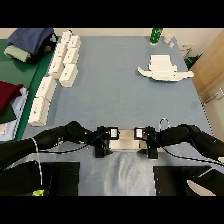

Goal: Fold the box.

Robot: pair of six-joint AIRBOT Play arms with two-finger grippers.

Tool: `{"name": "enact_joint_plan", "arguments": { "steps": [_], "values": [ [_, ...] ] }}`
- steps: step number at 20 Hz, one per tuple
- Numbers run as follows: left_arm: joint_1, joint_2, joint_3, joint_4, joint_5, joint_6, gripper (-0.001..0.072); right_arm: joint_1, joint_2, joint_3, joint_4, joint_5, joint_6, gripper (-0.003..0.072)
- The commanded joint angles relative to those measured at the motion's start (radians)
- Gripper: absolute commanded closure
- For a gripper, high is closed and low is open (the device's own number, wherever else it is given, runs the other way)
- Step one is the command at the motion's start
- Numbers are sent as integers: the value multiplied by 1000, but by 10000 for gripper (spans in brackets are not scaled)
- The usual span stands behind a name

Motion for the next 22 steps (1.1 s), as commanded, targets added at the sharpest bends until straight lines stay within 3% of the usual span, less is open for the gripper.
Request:
{"name": "enact_joint_plan", "arguments": {
  "steps": [1, 2, 22],
  "values": [
    [2, 0, 1, -2, 6, -6, 92, 0, 1, 0, -2, 0, 0, 144],
    [2, 0, 1, -2, 6, -6, 191, 0, 1, 0, -2, 0, 0, 144],
    [2, 0, 1, 2, 4, -6, 193, 0, 1, 0, -2, 0, 0, 144]
  ]
}}
